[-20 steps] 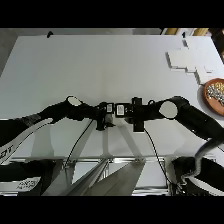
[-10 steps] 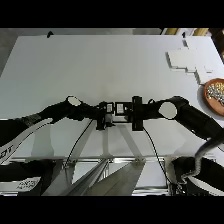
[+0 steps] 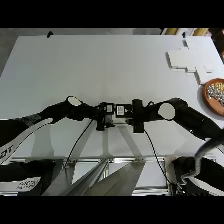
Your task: Fold the box and place the chain.
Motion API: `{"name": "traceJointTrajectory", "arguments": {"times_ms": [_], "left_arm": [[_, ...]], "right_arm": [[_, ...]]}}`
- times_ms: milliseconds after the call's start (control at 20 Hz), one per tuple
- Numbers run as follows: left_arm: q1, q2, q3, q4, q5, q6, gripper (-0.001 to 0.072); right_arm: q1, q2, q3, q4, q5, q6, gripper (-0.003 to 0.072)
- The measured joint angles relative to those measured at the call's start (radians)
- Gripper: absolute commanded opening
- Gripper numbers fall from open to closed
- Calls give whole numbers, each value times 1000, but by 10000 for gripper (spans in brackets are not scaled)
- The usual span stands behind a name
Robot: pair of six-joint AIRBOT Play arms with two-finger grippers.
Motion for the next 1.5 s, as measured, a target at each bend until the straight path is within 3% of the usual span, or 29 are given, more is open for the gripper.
{"name": "traceJointTrajectory", "arguments": {"times_ms": [50, 150, 350, 400, 450, 500, 1500], "left_arm": [[0, 0, 0, 0, 0, 0, 9], [0, 0, 0, 0, 0, 0, 9], [0, 0, 0, 0, 1, 0, 9], [0, 0, 0, -1, 2, 0, 9], [0, 0, 0, -1, 2, 0, 9], [0, 0, 0, -1, 3, 0, 9], [0, 0, 0, -2, 4, -1, 9]], "right_arm": [[0, 0, -1, 8, 0, 0, 243], [0, 0, -2, 25, 2, -1, 326], [-1, 27, -3, 47, 24, -3, 307], [-5, 40, -3, 53, 26, -3, 235], [-11, 52, -3, 60, 29, -3, 91], [-19, 58, -3, 68, 31, -2, 15], [-48, -55, -34, 122, 73, 7, 15]]}}
